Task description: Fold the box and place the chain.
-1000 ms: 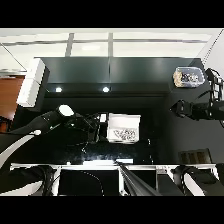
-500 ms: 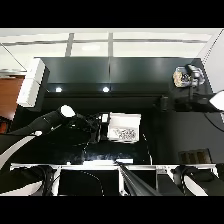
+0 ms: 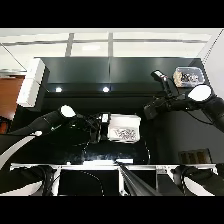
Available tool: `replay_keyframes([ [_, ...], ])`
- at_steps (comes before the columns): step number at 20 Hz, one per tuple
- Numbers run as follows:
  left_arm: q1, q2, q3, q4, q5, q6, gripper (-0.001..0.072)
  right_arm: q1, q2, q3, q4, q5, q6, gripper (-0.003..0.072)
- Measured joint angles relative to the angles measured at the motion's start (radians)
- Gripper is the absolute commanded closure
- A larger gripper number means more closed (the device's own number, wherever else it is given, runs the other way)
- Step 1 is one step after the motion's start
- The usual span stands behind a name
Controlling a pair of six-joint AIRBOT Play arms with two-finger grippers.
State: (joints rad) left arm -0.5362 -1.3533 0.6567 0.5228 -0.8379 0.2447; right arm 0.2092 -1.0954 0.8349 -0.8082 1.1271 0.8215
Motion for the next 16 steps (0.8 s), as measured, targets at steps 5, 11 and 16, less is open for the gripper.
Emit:
replay_keyframes([
  [5,0.0,0.0,0.0,0.0,0.0,0.0,0.0241,0.055,-0.008,-0.002,-0.032,0.132,-0.135,-0.0021],
  [11,0.0,0.0,0.0,0.0,0.001,0.0,0.0241,0.154,-0.009,-0.027,-0.077,0.067,-0.272,-0.0018],
  [16,0.0,0.0,0.0,0.0,0.001,0.0,0.0241,0.185,-0.009,-0.032,-0.096,0.042,-0.351,-0.0013],
])
